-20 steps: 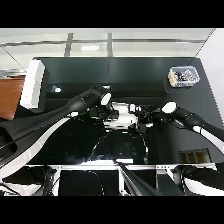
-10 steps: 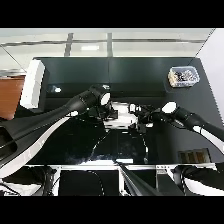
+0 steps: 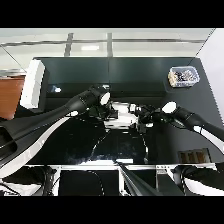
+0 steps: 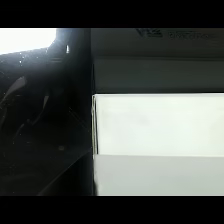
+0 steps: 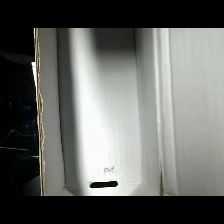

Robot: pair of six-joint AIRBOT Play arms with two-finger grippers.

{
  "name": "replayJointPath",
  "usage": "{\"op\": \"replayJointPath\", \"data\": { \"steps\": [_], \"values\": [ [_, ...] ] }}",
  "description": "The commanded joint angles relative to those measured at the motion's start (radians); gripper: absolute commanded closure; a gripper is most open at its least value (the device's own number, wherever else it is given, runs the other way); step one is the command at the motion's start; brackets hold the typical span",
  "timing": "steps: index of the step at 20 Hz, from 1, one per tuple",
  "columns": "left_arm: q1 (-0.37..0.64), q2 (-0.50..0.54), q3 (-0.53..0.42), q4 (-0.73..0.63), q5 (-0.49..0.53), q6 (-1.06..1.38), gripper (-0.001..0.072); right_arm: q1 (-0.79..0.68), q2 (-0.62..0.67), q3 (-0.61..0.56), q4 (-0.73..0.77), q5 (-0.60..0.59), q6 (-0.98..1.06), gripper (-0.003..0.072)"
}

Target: Fold the box and place the chain.

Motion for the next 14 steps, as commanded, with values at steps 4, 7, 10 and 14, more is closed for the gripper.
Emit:
{"op": "replayJointPath", "data": {
  "steps": [4,7,10,14],
  "values": [
    [0.000,-0.001,0.001,-0.005,0.002,-0.001,0.0684,0.000,0.023,0.000,-0.033,0.007,0.015,-0.0002],
    [0.000,-0.001,0.001,-0.005,0.000,-0.001,0.0684,0.000,0.110,0.000,-0.137,0.047,0.064,0.0002],
    [0.000,0.000,0.003,-0.001,-0.002,-0.001,0.0684,-0.004,0.184,0.000,-0.248,0.097,0.106,0.0002],
    [0.000,0.001,0.008,0.037,-0.029,-0.006,0.0685,-0.014,0.200,0.000,-0.285,0.121,0.132,0.0003]
  ]
}}
